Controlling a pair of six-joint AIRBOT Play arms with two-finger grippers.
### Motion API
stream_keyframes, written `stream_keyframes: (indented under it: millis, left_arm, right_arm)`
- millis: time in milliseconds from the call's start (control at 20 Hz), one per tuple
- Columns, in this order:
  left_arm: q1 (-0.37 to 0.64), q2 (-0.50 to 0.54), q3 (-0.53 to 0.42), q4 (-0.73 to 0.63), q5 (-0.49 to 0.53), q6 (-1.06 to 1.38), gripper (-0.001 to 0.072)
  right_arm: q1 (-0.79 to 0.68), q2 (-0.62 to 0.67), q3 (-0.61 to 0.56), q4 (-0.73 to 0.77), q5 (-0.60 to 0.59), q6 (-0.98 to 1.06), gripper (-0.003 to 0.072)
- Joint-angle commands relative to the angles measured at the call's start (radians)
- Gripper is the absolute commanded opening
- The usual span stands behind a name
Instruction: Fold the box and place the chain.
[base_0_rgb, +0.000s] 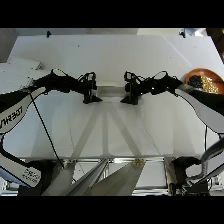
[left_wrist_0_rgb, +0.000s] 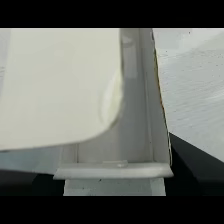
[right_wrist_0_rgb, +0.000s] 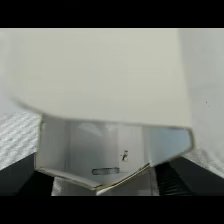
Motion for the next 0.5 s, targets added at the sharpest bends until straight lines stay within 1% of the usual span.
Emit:
stream_keyframes:
  millis: [0, 150, 250, 350, 450]
  left_arm:
    - [0.000, -0.001, 0.000, 0.000, -0.002, 0.000, 0.0412]
    - [0.000, -0.001, 0.000, 0.000, -0.002, 0.000, 0.0412]
    - [0.000, -0.001, 0.000, 0.000, -0.002, 0.000, 0.0412]
    - [0.000, -0.001, 0.000, 0.000, -0.002, 0.000, 0.0412]
    - [0.000, -0.001, 0.000, 0.000, -0.002, 0.000, 0.0412]
  right_arm:
    - [0.000, 0.002, 0.001, 0.005, 0.009, -0.003, 0.0667]
    - [0.000, 0.013, 0.001, -0.016, 0.023, 0.000, 0.0667]
    - [0.000, 0.046, 0.001, -0.060, 0.040, 0.000, 0.0667]
    - [0.000, 0.097, 0.001, -0.154, 0.037, 0.028, 0.0667]
    - [0.000, 0.155, 0.001, -0.270, 0.035, 0.102, 0.0667]
